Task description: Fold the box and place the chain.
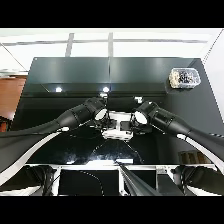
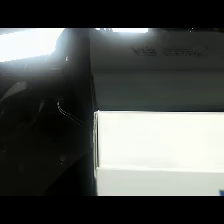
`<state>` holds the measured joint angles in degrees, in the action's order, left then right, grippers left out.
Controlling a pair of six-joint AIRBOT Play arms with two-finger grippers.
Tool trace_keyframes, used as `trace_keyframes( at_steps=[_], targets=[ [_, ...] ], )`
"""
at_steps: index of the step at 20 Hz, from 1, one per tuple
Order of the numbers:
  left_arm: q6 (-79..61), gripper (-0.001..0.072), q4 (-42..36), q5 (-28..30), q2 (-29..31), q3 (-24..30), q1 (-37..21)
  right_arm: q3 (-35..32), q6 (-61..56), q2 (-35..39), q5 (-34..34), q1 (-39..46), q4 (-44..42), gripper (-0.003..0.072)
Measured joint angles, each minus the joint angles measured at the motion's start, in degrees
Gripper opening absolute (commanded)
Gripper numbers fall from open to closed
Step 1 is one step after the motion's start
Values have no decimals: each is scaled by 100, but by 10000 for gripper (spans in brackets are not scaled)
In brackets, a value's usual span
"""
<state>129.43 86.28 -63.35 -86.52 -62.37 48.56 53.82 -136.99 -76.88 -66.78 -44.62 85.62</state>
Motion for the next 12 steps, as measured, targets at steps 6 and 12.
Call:
trace_keyframes(
  at_steps=[6,12],
  targets=[
    [0,29,0,2,0,0,2,31,-63,-166,-50,-24,28,194],
    [7,29,0,2,0,0,0,28,-79,-232,24,-24,59,181]
  ],
)
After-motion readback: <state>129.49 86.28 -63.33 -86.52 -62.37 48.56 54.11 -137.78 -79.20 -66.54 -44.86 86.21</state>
